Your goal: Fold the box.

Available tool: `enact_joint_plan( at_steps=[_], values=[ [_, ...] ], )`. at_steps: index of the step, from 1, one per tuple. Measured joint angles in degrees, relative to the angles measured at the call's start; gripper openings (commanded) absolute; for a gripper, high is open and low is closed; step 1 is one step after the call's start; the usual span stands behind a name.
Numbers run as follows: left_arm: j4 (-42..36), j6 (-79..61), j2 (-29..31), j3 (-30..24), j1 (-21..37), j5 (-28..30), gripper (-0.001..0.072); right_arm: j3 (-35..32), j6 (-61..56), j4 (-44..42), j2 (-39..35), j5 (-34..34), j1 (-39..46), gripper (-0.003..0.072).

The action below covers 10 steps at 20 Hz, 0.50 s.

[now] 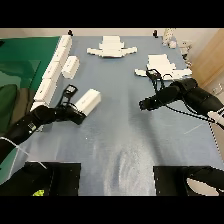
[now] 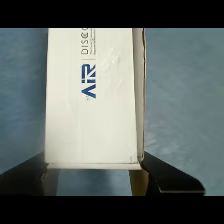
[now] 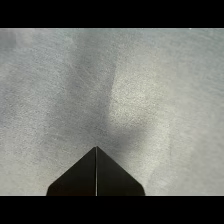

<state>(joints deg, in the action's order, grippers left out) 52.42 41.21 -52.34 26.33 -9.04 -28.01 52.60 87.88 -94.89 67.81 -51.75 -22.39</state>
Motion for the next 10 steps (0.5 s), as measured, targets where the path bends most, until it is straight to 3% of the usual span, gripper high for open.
enact_joint_plan(
  at_steps=[4, 10],
  values=[
    [4.3, 4.7, -2.3, 2.6, 9.3, -1.4, 0.0459, 0.0, 0.0, 0.0, 0.0, 0.0, 0.0, 0.0004],
    [5.9, 7.1, -9.8, 7.5, 13.3, 0.2, 0.0459, 0.0, 0.0, 0.0, 0.0, 0.0, 0.0, 0.0004]
  ],
)
